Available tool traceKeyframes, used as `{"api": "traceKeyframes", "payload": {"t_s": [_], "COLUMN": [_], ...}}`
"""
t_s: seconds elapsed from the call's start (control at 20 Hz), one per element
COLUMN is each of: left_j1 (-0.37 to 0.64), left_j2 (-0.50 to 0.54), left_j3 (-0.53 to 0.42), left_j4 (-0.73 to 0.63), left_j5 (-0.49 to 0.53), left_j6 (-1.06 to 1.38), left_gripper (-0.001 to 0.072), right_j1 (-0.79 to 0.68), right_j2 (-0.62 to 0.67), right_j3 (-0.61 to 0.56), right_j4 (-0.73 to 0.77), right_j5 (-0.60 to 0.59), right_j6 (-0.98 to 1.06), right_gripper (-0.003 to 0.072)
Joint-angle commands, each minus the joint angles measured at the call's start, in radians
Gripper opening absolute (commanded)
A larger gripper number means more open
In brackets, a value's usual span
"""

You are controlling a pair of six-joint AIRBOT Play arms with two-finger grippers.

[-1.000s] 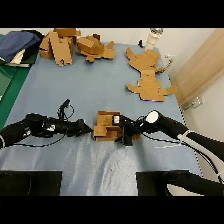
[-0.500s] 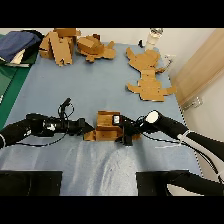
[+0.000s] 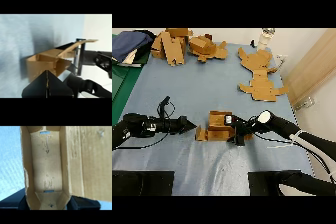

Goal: Fold the box.

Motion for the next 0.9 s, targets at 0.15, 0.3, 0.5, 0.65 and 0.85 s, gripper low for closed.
{"api": "traceKeyframes", "payload": {"t_s": [0.15,0.3,0.5,0.65,0.85], "left_j1": [0.023,-0.023,-0.103,-0.146,-0.154], "left_j2": [0.021,-0.049,-0.123,-0.125,-0.125], "left_j3": [-0.028,-0.027,-0.014,-0.011,-0.011], "left_j4": [0.297,0.289,0.22,0.141,0.114], "left_j5": [0.026,0.063,0.106,0.135,0.136], "left_j6": [-0.301,-0.308,-0.265,-0.215,-0.194], "left_gripper": [0.001,0.001,0.001,0.001,0.001], "right_j1": [0.0,0.0,0.0,0.0,0.0], "right_j2": [0.0,0.0,0.0,0.0,0.0], "right_j3": [0.0,0.0,0.0,0.0,0.0], "right_j4": [0.001,0.001,0.0,0.0,0.0], "right_j5": [0.0,0.0,0.0,0.0,0.0], "right_j6": [0.0,0.0,0.0,0.0,0.0], "right_gripper": [0.0542,0.0543,0.0543,0.0543,0.0543]}}
